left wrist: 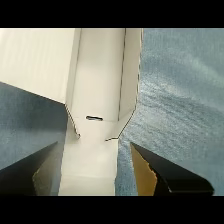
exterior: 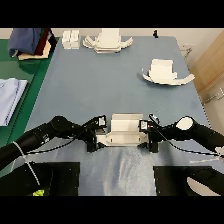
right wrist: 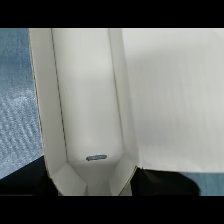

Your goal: Fold the box.

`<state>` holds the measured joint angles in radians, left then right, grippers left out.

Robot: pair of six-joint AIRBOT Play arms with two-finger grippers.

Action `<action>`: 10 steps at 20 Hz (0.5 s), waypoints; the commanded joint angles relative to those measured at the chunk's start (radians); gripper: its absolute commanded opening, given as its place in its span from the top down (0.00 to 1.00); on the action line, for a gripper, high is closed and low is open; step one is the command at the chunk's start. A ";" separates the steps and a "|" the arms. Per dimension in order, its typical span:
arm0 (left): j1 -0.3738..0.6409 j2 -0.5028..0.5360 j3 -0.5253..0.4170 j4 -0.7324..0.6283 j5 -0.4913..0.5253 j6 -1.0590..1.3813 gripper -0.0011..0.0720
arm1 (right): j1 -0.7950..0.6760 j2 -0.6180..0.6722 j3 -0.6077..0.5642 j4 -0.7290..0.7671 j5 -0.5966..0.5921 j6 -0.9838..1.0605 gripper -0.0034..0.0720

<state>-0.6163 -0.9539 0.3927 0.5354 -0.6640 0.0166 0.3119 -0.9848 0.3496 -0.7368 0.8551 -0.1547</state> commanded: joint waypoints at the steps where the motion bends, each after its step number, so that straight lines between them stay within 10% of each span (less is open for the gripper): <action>1: -0.031 -0.025 0.002 -0.052 0.053 0.021 0.22 | 0.001 0.001 0.001 0.000 0.000 0.000 0.27; 7: -0.033 -0.090 0.030 -0.069 0.043 0.021 0.59 | 0.001 0.001 0.001 0.000 0.000 0.000 0.27; 10: -0.058 -0.113 0.055 -0.073 0.034 0.020 0.61 | 0.001 0.001 0.001 0.000 0.000 0.000 0.27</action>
<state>-0.6586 -1.0431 0.4290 0.4706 -0.6216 0.0353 0.3119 -0.9844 0.3496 -0.7364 0.8551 -0.1547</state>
